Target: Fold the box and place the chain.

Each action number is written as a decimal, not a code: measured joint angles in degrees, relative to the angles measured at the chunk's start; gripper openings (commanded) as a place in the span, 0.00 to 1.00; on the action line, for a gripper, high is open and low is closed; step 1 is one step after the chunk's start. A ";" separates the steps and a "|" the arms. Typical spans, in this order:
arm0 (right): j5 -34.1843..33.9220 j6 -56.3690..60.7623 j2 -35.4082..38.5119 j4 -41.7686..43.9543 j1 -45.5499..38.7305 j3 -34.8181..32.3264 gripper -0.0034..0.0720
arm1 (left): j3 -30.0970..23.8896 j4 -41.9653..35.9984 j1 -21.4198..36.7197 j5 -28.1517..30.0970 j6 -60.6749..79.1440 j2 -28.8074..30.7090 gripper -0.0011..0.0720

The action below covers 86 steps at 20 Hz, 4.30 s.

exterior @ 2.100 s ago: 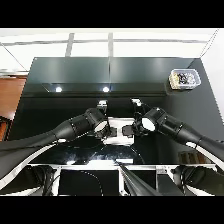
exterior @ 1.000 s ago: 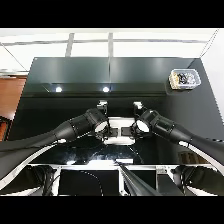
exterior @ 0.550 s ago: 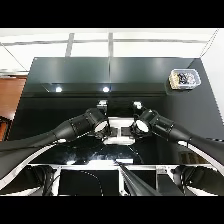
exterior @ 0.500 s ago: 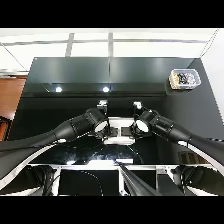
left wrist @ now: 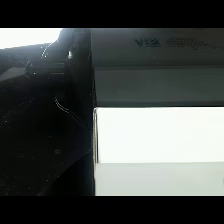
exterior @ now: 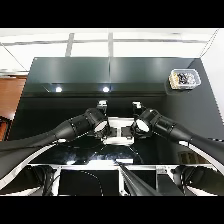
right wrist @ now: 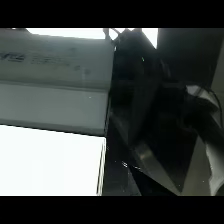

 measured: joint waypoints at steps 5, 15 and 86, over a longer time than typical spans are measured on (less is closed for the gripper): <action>5.62 -6.99 3.61 -0.85 -1.57 4.94 0.56 | 0.00 -0.04 0.00 0.07 -0.02 0.00 0.06; 16.13 -28.33 17.97 -27.87 -16.98 7.67 0.56 | 0.00 -0.17 -0.02 0.17 -0.20 0.00 0.06; 18.10 -62.58 14.40 39.47 -60.26 41.22 0.06 | 0.00 -0.22 -0.02 -0.50 -0.13 0.00 0.06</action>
